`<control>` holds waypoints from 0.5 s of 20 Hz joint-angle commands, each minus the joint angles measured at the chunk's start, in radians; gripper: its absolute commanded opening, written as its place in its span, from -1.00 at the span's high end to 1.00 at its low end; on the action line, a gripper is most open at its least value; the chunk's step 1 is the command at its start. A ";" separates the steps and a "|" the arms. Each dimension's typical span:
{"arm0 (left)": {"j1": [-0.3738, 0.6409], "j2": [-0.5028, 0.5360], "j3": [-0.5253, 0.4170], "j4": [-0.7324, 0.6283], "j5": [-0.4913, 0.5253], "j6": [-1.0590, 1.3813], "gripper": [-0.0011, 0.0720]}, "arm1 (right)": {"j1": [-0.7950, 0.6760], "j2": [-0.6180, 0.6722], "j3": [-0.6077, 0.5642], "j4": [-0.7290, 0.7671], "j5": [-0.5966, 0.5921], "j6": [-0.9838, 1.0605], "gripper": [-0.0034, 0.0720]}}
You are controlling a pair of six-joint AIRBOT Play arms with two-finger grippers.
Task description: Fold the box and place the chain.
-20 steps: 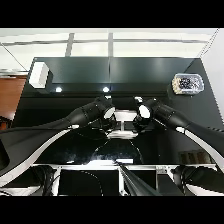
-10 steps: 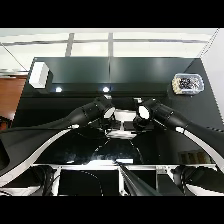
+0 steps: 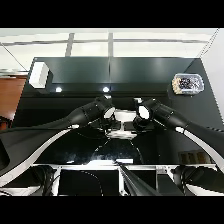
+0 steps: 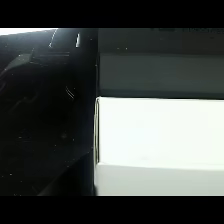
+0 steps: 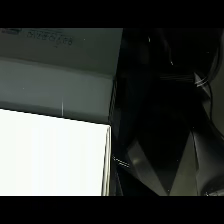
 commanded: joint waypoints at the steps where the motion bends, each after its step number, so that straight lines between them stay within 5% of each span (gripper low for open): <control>1: 0.001 0.000 0.000 0.000 0.000 0.000 0.90 | -0.018 0.008 0.001 -0.002 0.005 0.000 0.36; 9: 0.001 0.000 0.000 0.001 0.000 0.000 0.90 | -0.051 0.026 0.015 0.008 0.023 -0.027 0.35; 10: 0.001 0.000 0.000 0.000 0.000 0.000 0.90 | -0.050 0.026 0.015 0.008 0.023 -0.026 0.02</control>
